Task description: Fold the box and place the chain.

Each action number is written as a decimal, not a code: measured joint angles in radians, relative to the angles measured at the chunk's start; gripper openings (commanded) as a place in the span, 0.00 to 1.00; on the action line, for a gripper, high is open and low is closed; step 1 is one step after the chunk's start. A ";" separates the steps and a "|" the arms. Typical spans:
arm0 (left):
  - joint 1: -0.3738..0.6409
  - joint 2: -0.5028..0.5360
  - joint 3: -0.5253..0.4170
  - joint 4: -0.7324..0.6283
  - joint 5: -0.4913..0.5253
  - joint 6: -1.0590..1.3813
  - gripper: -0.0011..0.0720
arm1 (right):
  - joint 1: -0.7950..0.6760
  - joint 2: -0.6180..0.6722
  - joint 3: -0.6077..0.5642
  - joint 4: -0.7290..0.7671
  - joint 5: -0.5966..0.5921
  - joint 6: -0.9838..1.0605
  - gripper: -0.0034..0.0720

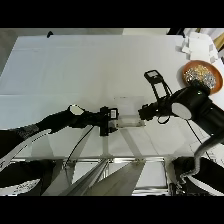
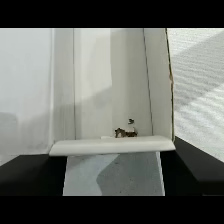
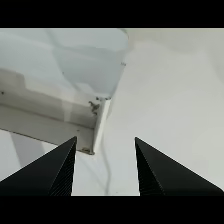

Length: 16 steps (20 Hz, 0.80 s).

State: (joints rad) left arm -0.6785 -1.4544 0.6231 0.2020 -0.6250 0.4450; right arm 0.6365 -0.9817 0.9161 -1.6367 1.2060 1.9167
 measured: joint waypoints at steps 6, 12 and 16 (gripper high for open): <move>0.000 0.000 0.000 0.000 0.000 0.000 0.36 | -0.200 0.009 0.076 0.003 0.036 -0.085 0.59; 0.000 0.000 0.000 0.000 0.000 0.000 0.36 | -0.437 0.005 0.089 0.016 0.061 -0.196 0.59; 0.000 0.000 0.000 0.000 0.000 0.000 0.36 | -0.526 -0.023 0.091 0.021 0.061 -0.245 0.59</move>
